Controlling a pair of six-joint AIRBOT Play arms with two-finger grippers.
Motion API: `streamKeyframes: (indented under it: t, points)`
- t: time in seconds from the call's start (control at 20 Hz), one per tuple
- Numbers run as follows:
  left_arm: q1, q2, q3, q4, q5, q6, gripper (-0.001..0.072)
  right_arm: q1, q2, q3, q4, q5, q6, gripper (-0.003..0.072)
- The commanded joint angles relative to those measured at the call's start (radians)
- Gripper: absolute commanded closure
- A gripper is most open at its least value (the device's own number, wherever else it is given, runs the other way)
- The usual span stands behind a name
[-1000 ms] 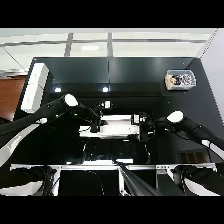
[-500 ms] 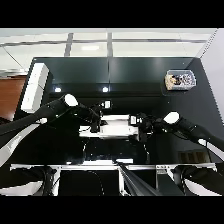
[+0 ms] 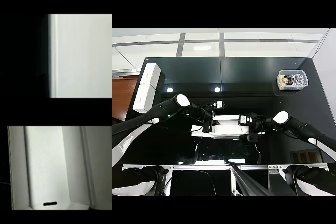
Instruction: Fold the box and place the chain.
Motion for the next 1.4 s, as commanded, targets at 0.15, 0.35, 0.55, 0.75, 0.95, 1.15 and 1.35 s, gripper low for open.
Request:
streamKeyframes:
  t: [0.15, 0.35, 0.55, 0.75, 0.95, 1.15, 1.35]
  points:
    - [0.000, -0.001, 0.001, -0.001, 0.000, 0.000, 0.0687, 0.003, -0.002, 0.001, -0.017, -0.006, 0.005, -0.0020]
    - [0.000, -0.001, 0.001, -0.001, 0.000, 0.000, 0.0687, 0.004, -0.002, 0.001, -0.017, -0.006, 0.005, -0.0020]
    - [0.000, -0.001, 0.001, -0.001, 0.000, 0.000, 0.0687, 0.004, -0.002, 0.001, -0.016, -0.006, 0.006, -0.0020]
    - [0.000, -0.001, 0.001, -0.001, 0.002, 0.000, 0.0687, 0.004, -0.002, 0.001, -0.017, -0.006, 0.005, 0.0130]
    - [0.001, 0.002, 0.002, 0.000, -0.002, -0.009, 0.0679, 0.004, -0.002, 0.001, -0.017, -0.006, 0.005, 0.0214]
    - [0.020, 0.082, 0.003, 0.090, -0.010, -0.188, 0.0166, 0.004, -0.002, 0.000, -0.016, -0.006, 0.005, 0.0215]
    - [0.102, 0.237, 0.003, 0.314, -0.142, -0.540, 0.0062, 0.003, -0.002, 0.000, -0.016, -0.006, 0.005, 0.0642]
